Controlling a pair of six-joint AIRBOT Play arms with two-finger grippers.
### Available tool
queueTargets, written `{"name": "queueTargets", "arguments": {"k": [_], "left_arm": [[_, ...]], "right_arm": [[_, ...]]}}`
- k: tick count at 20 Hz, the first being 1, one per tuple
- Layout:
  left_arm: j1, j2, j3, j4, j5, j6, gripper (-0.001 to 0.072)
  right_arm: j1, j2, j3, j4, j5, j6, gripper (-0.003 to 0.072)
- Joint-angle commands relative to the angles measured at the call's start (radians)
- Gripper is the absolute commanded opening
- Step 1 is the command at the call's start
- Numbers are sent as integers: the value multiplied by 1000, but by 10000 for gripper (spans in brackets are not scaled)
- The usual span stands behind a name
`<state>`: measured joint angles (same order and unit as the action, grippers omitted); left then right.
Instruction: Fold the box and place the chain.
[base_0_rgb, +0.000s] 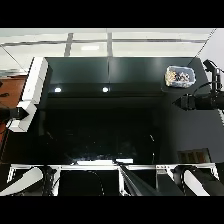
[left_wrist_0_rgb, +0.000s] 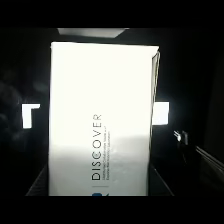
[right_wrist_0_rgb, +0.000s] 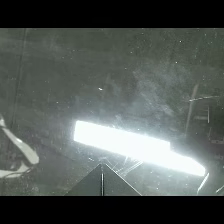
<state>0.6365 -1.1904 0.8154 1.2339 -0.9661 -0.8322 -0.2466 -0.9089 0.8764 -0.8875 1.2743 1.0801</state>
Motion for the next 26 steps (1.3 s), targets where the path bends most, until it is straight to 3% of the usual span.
{"name": "queueTargets", "arguments": {"k": [1, 2, 3, 6, 9, 10, 11, 12, 13, 17, 19, 22, 26], "left_arm": [[-8, -50, -6, -47, 95, 19, 306], [-16, -48, -5, -37, 134, 19, 486], [-24, -43, 8, -32, 154, 19, 713], [-54, -17, 111, -31, 139, 17, 719], [-112, 8, 248, -95, 50, 10, 717], [-139, 15, 288, -151, 19, -31, 704], [-165, 23, 316, -212, -18, -98, 549], [-195, 37, 324, -287, -64, -132, 82], [-229, 55, 308, -354, -85, -116, 25], [-411, 212, 79, -370, 16, -111, 24], [-472, 306, -22, -325, 45, -115, 24], [-499, 391, -53, -174, 58, -140, 25], [-487, 406, -52, -161, 62, -144, 27]], "right_arm": [[-1, 0, 1, 0, -3, 0, 17], [-1, 0, 1, 0, -3, 0, 17], [-1, 0, 1, 0, -3, 0, 17], [-1, 0, 1, 0, -5, 0, 17], [20, 0, 1, 3, -63, 0, 17], [47, -2, 1, 3, -109, 0, 17], [89, -6, 1, 3, -164, 0, 16], [134, -13, 1, 0, -217, 0, 17], [189, -24, 1, -8, -281, 0, 16], [341, -64, -37, -225, -507, 0, 17], [342, -68, -64, -289, -513, 0, 17], [340, -68, -64, -293, -482, 0, 17], [341, -68, -64, -293, -482, 0, 17]]}}
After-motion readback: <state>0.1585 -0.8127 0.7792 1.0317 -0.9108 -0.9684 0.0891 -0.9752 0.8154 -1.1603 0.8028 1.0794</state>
